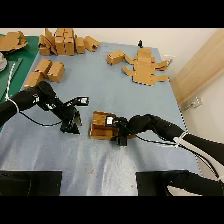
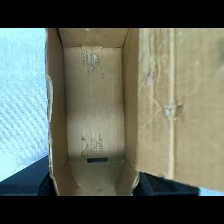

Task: Fold the box.

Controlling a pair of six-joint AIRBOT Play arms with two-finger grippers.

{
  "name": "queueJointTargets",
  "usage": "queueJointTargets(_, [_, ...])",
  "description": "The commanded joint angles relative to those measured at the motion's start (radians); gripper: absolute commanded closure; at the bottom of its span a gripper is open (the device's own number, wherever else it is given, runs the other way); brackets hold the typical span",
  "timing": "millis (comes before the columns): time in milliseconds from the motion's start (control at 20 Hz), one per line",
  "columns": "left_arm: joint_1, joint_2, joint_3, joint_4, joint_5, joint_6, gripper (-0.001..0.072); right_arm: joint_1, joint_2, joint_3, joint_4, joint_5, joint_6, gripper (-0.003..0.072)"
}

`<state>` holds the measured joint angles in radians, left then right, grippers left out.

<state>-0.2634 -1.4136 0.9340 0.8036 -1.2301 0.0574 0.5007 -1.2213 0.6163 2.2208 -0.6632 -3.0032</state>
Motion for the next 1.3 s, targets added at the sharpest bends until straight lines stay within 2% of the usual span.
queueJointTargets(0, [-0.008,0.001,0.000,-0.015,0.038,0.033,0.0182,-0.001,0.000,0.000,0.000,0.000,0.000,0.0180])
queueJointTargets(200, [0.043,0.039,-0.035,-0.009,-0.007,0.100,0.0182,-0.001,0.000,0.000,0.001,-0.003,0.000,0.0180])
queueJointTargets(400, [0.142,0.179,-0.216,-0.148,0.008,0.293,0.0182,-0.001,0.000,0.000,0.001,-0.003,0.000,0.0180])
queueJointTargets(450, [0.142,0.203,-0.272,-0.216,0.031,0.367,0.0182,0.000,0.000,0.000,0.001,-0.003,0.000,0.0180])
queueJointTargets(500, [0.126,0.214,-0.328,-0.296,0.097,0.427,0.0182,0.000,0.000,0.000,0.001,-0.003,0.000,0.0180])
queueJointTargets(600, [0.068,0.202,-0.389,-0.379,0.309,0.452,0.0182,0.000,0.000,0.000,0.001,-0.005,0.000,0.0180])
queueJointTargets(700, [0.005,0.190,-0.384,-0.380,0.463,0.455,0.0182,-0.001,0.000,0.000,0.001,-0.003,0.000,0.0180])
queueJointTargets(750, [-0.022,0.190,-0.376,-0.380,0.491,0.468,0.0182,-0.001,0.000,0.000,0.001,-0.004,0.000,0.0179])
queueJointTargets(950, [-0.099,0.190,-0.356,-0.381,0.487,0.475,0.0182,-0.001,0.000,0.000,0.001,-0.003,0.000,0.0179])
queueJointTargets(1250, [-0.105,0.190,-0.356,-0.381,0.453,0.469,0.0183,-0.001,0.000,0.000,0.001,-0.004,0.000,0.0180])
